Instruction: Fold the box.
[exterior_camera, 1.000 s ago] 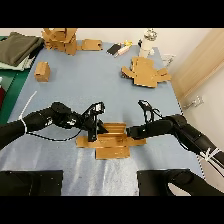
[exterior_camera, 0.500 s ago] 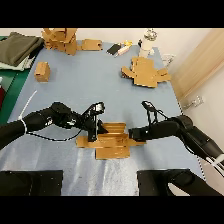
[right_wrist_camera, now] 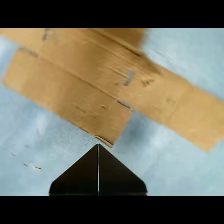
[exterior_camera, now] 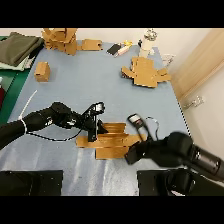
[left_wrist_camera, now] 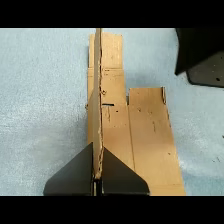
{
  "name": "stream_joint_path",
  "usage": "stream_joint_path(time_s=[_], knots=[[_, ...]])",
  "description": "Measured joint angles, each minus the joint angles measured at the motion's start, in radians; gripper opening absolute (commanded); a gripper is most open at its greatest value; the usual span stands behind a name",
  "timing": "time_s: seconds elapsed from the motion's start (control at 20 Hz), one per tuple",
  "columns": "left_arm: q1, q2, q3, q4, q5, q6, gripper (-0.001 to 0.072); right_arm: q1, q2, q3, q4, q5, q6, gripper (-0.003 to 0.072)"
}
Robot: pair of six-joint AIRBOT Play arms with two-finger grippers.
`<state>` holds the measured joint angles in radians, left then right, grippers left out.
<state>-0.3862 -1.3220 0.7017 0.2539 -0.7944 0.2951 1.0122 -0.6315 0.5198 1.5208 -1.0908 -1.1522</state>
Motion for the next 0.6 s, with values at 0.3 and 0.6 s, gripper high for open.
stream_joint_path(time_s=[0.3, 0.6], knots=[[0.000, 0.000, 0.000, 0.000, 0.000, 0.000, 0.0012, 0.417, -0.060, -0.088, -0.396, 0.109, 0.003, 0.0423], [0.000, 0.000, 0.000, 0.001, 0.000, 0.000, 0.0012, 0.489, -0.206, -0.109, -0.510, 0.146, -0.008, 0.0420]])
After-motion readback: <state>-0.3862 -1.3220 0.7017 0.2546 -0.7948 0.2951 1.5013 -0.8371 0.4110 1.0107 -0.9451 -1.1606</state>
